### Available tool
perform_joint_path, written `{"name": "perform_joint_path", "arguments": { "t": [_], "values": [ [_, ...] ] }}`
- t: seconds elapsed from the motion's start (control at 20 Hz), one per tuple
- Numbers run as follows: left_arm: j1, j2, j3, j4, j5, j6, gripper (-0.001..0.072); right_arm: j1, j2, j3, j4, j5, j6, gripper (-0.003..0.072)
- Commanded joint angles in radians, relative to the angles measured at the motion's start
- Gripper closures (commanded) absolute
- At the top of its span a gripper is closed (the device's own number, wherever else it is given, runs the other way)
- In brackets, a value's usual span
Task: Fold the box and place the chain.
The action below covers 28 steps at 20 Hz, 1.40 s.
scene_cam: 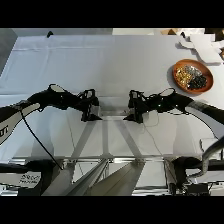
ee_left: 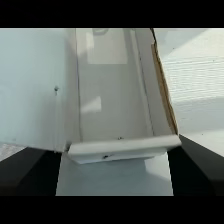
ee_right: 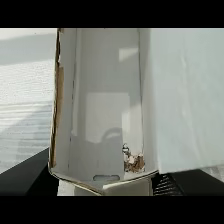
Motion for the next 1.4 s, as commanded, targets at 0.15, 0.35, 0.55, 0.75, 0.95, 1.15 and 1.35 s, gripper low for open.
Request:
{"name": "perform_joint_path", "arguments": {
  "t": [0.15, 0.35, 0.55, 0.75, 0.95, 1.15, 1.35],
  "values": [
    [-0.056, 0.005, 0.000, 0.039, 0.116, -0.077, -0.0005, 0.000, 0.001, 0.000, 0.000, 0.001, 0.000, 0.0180],
    [-0.055, 0.005, 0.000, 0.043, 0.111, -0.074, 0.0277, 0.000, 0.001, 0.000, 0.000, 0.001, 0.000, 0.0180],
    [-0.055, 0.005, 0.000, 0.042, 0.111, -0.075, 0.0308, 0.000, 0.001, 0.000, 0.000, 0.001, 0.000, 0.0180],
    [-0.055, 0.005, 0.000, 0.041, 0.111, -0.075, 0.0308, 0.000, 0.001, 0.000, 0.000, 0.001, 0.000, 0.0180],
    [-0.055, 0.005, 0.000, 0.041, 0.111, -0.075, 0.0308, 0.000, 0.001, 0.000, 0.000, 0.001, 0.000, 0.0180],
    [-0.055, 0.005, 0.000, 0.041, 0.111, -0.075, 0.0308, 0.000, 0.001, 0.000, 0.000, 0.001, 0.000, 0.0180],
    [-0.055, 0.005, 0.000, 0.041, 0.111, -0.075, 0.0308, 0.000, 0.001, 0.000, 0.000, 0.001, 0.000, 0.0180]
  ]
}}
